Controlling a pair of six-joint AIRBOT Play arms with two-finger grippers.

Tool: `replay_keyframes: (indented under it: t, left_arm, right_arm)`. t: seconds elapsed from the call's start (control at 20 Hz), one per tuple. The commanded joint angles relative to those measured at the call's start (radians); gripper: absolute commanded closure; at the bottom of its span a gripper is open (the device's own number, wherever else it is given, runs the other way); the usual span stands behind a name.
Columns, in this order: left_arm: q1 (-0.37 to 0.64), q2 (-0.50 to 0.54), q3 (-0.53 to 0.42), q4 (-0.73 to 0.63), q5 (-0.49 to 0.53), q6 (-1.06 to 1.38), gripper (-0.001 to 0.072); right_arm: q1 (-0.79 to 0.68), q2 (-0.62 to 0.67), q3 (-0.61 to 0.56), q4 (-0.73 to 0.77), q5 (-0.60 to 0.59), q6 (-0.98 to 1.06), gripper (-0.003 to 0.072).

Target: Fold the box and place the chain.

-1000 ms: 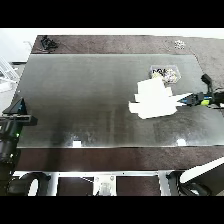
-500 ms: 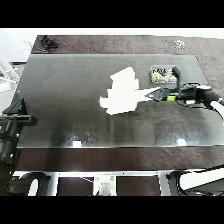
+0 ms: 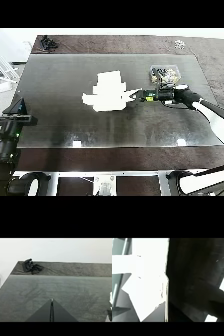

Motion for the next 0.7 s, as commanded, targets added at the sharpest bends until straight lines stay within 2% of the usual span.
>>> replay_keyframes:
  t: [0.0,0.3,0.4,0.45,0.5,0.65]
  left_arm:
    - [0.0,0.0,0.0,0.0,0.016,0.0,0.0691]
    - [0.0,0.0,0.0,0.0,0.018,0.0,0.0691]
    - [0.0,0.0,0.0,0.001,-0.015,0.001,0.0688]
    - [0.0,0.0,0.0,0.002,-0.03,0.002,0.0511]
    - [0.0,0.0,0.0,0.003,-0.035,0.001,0.0222]
    - [0.0,0.0,0.0,0.004,-0.047,0.002,0.0229]
  right_arm:
    - [0.032,-0.04,0.04,-0.001,-0.041,0.004,0.0684]
    - [0.042,-0.074,0.082,-0.009,-0.053,0.065,0.0683]
    - [0.052,-0.075,0.08,-0.01,-0.075,0.079,0.0684]
    - [0.056,-0.075,0.08,-0.01,-0.079,0.079,0.0684]
    - [0.061,-0.075,0.08,-0.019,-0.079,0.078,0.0684]
    - [0.061,-0.075,0.081,-0.048,-0.079,0.079,0.0683]
